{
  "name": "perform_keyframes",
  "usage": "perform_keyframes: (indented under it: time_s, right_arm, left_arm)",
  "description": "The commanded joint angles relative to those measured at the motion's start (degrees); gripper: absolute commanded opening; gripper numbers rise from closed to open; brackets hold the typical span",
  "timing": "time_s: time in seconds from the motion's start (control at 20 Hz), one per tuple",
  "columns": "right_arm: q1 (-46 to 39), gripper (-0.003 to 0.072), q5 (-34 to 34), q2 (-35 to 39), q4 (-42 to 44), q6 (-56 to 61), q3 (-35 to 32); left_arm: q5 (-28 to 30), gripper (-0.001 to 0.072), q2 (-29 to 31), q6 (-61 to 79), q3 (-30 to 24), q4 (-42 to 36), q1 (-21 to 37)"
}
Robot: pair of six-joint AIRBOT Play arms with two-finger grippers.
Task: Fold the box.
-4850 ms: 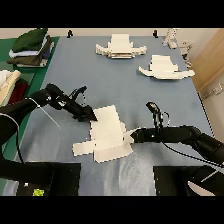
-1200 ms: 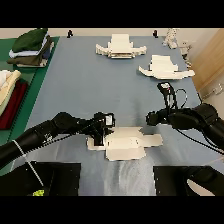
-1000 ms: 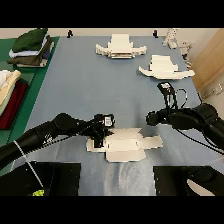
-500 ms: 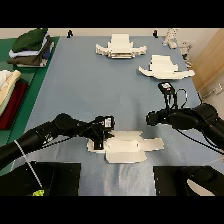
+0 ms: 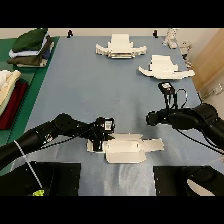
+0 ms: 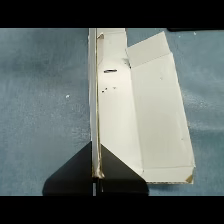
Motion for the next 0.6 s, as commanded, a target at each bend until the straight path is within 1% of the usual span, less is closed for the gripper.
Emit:
perform_keyframes:
  time_s: [0.0, 0.05, 0.1, 0.15, 0.2, 0.25, 0.35, 0.45, 0.55]
  right_arm:
    - [-0.02, 0.0368, 0.0, -0.02, 0.55, 0.02, 0.07]
    - [-0.02, 0.0275, -0.02, -0.02, 1.4, 0.02, 0.07]
    - [-0.02, 0.0205, -0.02, 0.0, 2.1, 0.02, 0.07]
    - [-0.02, 0.0192, -0.02, 0.0, 2.78, 0.02, 0.07]
    - [-0.02, 0.0116, -0.17, 0.02, 3.61, 0.02, 0.07]
    - [-0.02, 0.0004, -0.94, 0.15, 4.35, 0.13, 0.2]
    - [-0.02, 0.0003, -5.75, 1.09, 4.57, 1.51, 1.86]
    - [0.07, 0.0002, -12.76, 3.72, 4.59, 2.78, 4.35]
    - [0.15, 0.0002, -21.0, 7.65, 4.92, 6.36, 5.18]
  left_arm:
    - [-0.46, 0.0011, 0.0, 0.0, -0.02, 0.55, 0.0]
    - [-0.44, 0.0011, -0.02, 0.0, -0.02, 0.55, 0.0]
    - [-0.48, 0.0011, -0.02, 0.0, -0.02, 0.55, 0.0]
    - [-0.48, 0.0012, -0.02, 0.0, -0.02, 0.52, 0.0]
    - [-0.48, 0.0012, 0.0, 0.0, -0.02, 0.52, 0.0]
    - [-0.48, 0.0012, 0.0, 0.0, -0.02, 0.52, 0.0]
    - [-0.48, 0.0012, -0.02, 0.0, -0.02, 0.52, 0.0]
    - [-0.48, 0.0012, -0.02, 0.0, -0.02, 0.52, 0.0]
    - [-0.48, 0.0012, -0.02, 0.0, -0.02, 0.55, 0.0]
